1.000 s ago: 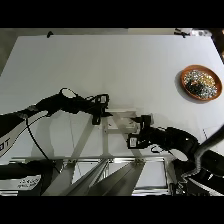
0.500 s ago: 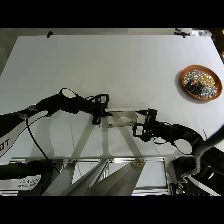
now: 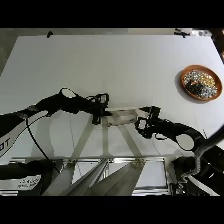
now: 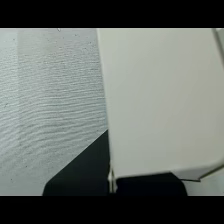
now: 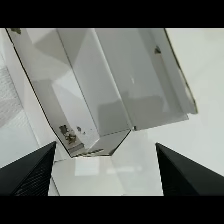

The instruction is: Fold the box and place the chain.

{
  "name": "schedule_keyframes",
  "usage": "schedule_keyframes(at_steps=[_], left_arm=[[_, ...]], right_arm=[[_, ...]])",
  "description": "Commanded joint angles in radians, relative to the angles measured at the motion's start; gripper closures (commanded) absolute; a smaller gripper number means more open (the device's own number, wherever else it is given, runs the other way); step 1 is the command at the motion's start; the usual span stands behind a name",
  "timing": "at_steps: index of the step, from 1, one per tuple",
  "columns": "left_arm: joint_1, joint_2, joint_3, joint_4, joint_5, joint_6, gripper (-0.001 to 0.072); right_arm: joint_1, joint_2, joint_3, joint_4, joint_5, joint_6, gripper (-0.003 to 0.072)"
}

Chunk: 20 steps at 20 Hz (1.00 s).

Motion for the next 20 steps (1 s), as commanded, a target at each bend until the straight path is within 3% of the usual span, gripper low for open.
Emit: schedule_keyframes(at_steps=[1,4,10,15,20], left_arm=[[0.0,0.0,0.001,0.001,-0.001,0.0,0.0699],[0.0,0.0,0.001,0.001,-0.001,0.0,0.0699],[0.0,0.0,0.001,0.001,-0.001,0.0,0.0699],[0.0,0.0,0.001,0.001,-0.001,0.0,0.0699],[0.0,0.0,0.001,0.001,-0.002,0.0,0.0699]], right_arm=[[-0.003,-0.035,0.001,0.149,0.002,-0.151,-0.0006],[-0.006,-0.074,0.001,0.273,0.025,-0.327,-0.0007],[-0.128,-0.09,0.001,0.395,0.1,-0.447,-0.0006],[-0.137,-0.116,0.001,0.599,0.139,-0.673,-0.0006],[-0.212,-0.15,0.013,0.619,0.2,-0.717,-0.0006]])
